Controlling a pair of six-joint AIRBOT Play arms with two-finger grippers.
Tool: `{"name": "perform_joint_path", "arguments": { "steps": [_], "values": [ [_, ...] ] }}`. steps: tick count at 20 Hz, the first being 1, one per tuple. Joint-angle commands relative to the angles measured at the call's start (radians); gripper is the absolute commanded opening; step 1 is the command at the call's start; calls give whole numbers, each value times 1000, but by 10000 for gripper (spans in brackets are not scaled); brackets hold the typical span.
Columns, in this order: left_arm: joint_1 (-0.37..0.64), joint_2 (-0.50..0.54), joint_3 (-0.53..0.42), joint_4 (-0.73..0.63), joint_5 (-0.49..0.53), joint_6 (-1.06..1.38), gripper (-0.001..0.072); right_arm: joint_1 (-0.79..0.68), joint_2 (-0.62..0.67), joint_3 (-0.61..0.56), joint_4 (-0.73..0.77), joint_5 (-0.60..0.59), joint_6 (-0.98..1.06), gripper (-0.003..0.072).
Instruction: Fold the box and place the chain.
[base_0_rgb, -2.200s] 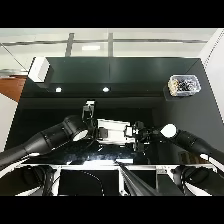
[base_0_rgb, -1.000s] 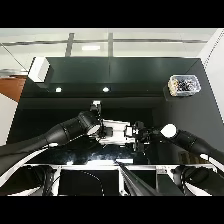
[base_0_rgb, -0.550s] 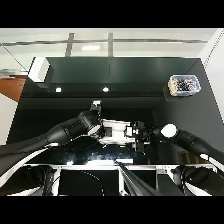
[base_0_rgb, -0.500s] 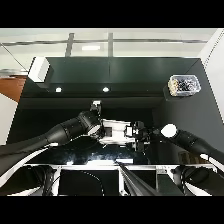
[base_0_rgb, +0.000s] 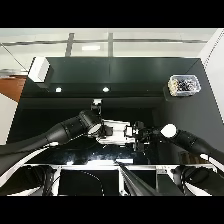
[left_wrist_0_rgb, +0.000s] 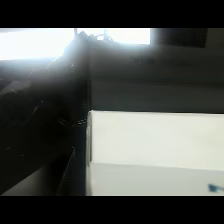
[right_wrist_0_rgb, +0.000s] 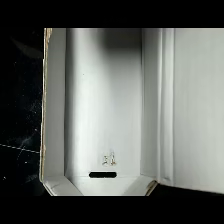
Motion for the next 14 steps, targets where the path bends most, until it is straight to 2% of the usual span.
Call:
{"name": "perform_joint_path", "arguments": {
  "steps": [1, 4, 5, 7, 8, 12, 14],
  "values": [
    [1, 0, 4, 12, -6, 1, 360, 0, 0, 0, 0, -1, 0, 414],
    [1, -11, 4, 8, -10, -4, 342, 0, 0, 0, 0, -1, 0, 414],
    [1, -16, 4, 5, -11, -6, 293, 0, 0, 0, 0, -1, 0, 414],
    [-2, -17, 4, 3, -6, -4, 63, 0, 0, 0, 0, -1, 0, 414],
    [-2, -17, 4, 3, -6, 0, 24, 0, 0, 0, 0, -1, 0, 414],
    [-2, -17, 4, 4, -6, 0, 24, 0, 0, 0, 0, 0, 3, 416],
    [-2, -15, 5, 4, -10, 0, 24, 0, 6, 1, -2, 5, 29, 709]
  ]
}}
